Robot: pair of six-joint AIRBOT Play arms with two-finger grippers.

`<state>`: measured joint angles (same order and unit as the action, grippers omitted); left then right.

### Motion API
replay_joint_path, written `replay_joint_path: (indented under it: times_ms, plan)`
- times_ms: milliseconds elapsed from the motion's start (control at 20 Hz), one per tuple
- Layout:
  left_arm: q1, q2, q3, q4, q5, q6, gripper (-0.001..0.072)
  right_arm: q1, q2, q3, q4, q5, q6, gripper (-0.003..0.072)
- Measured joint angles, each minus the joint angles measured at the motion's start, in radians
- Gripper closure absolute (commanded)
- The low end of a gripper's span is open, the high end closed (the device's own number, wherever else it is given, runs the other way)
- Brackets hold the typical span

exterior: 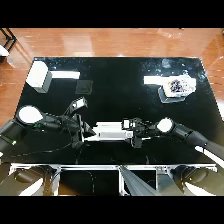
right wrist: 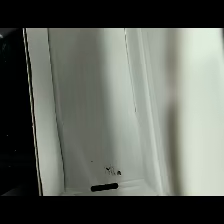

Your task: Fold the box and place the chain.

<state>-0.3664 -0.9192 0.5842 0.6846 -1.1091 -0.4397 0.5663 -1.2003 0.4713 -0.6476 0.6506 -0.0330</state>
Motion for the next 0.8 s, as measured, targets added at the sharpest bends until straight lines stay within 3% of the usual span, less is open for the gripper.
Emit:
replay_joint_path:
  times_ms: [450,800]
  plan:
    - [-0.043,-0.136,-0.002,-0.156,0.320,0.012,0.0693,0.000,0.000,0.000,0.000,0.000,0.000,0.0352]
    - [-0.077,-0.246,-0.002,-0.162,0.404,0.016,0.0693,0.000,0.000,0.000,0.000,0.000,0.000,0.0352]
